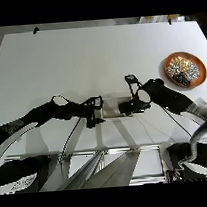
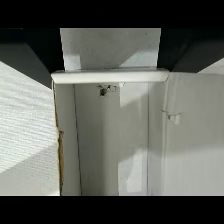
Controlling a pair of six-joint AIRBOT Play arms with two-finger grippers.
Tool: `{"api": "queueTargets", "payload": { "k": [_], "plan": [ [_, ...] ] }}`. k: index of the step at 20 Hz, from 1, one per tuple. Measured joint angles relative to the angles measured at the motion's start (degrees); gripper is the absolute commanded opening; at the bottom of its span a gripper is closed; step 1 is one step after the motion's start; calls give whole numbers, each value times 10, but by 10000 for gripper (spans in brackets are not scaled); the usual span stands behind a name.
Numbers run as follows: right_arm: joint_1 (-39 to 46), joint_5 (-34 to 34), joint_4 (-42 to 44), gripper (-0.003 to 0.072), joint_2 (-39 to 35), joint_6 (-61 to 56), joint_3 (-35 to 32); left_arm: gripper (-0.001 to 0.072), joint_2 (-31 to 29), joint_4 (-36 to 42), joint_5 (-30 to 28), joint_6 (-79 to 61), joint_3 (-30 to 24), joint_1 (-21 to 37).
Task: Fold the box and place the chain.
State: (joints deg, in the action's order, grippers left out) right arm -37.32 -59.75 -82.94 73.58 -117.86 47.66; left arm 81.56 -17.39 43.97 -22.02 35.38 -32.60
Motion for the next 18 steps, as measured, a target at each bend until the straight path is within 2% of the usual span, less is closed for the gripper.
{"api": "queueTargets", "payload": {
  "k": [2,4,13,15,17,18],
  "plan": [
    [-3,-1,-12,310,4,-22,3,311,0,0,0,0,0,0],
    [-5,-2,-21,263,7,-40,4,311,0,0,0,0,0,0],
    [-7,4,-31,254,12,-86,-10,311,0,0,0,0,0,0],
    [-7,7,-33,153,12,-88,-13,311,0,0,0,0,0,0],
    [-11,12,-35,140,12,-84,-15,311,0,0,0,0,0,0],
    [-15,16,-37,91,12,-79,-16,311,0,0,0,0,0,0]
  ]
}}
